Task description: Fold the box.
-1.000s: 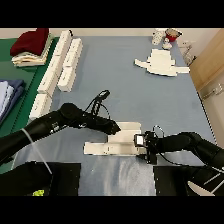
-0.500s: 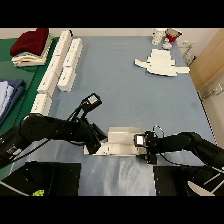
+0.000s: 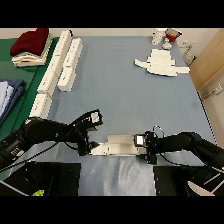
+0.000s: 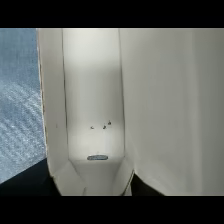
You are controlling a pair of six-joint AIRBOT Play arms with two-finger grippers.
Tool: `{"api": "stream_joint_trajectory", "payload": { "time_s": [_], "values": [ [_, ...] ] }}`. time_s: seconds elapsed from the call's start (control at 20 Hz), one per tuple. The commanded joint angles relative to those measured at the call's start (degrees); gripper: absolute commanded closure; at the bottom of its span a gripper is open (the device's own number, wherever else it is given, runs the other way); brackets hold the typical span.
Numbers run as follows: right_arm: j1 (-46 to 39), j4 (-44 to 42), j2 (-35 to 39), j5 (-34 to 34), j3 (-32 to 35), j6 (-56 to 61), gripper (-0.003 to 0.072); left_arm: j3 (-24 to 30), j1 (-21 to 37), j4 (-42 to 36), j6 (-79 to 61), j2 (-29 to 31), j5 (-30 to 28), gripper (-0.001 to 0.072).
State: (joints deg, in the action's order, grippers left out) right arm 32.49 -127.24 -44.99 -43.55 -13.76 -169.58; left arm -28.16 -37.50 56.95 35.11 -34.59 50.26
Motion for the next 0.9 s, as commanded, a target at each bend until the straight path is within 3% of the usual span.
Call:
{"api": "stream_joint_trajectory", "payload": {
  "time_s": [0.0,0.25,0.45,0.55,0.75,0.8,0.85],
  "values": [
    [0.02,-0.02,0.07,0.0,-0.04,0.02,0.0141,5.03,4.17,-4.11,-13.25,-2.58,-3.02,0.0019],
    [0.02,-0.02,0.07,0.0,-0.04,0.02,0.0141,8.26,4.24,-12.79,-24.17,-5.75,-3.41,0.002],
    [0.02,-0.02,0.07,0.0,-0.04,0.02,0.0141,8.72,2.34,-14.16,-25.75,-8.24,-4.39,0.0021],
    [0.02,0.0,0.07,0.0,-0.04,0.02,0.0141,8.79,0.11,-15.17,-25.75,-9.57,-6.71,0.0079],
    [0.02,0.0,0.07,0.0,-0.04,0.02,0.0141,8.81,-2.78,-17.99,-25.75,-13.18,-11.34,0.008],
    [0.02,0.0,0.07,0.0,-0.04,0.02,0.0141,8.81,-3.37,-18.53,-25.75,-14.05,-11.96,0.0183],
    [0.02,-0.02,0.07,0.0,-0.04,0.02,0.0141,8.81,-3.98,-18.62,-26.69,-14.78,-12.35,0.0366]
  ]
}}
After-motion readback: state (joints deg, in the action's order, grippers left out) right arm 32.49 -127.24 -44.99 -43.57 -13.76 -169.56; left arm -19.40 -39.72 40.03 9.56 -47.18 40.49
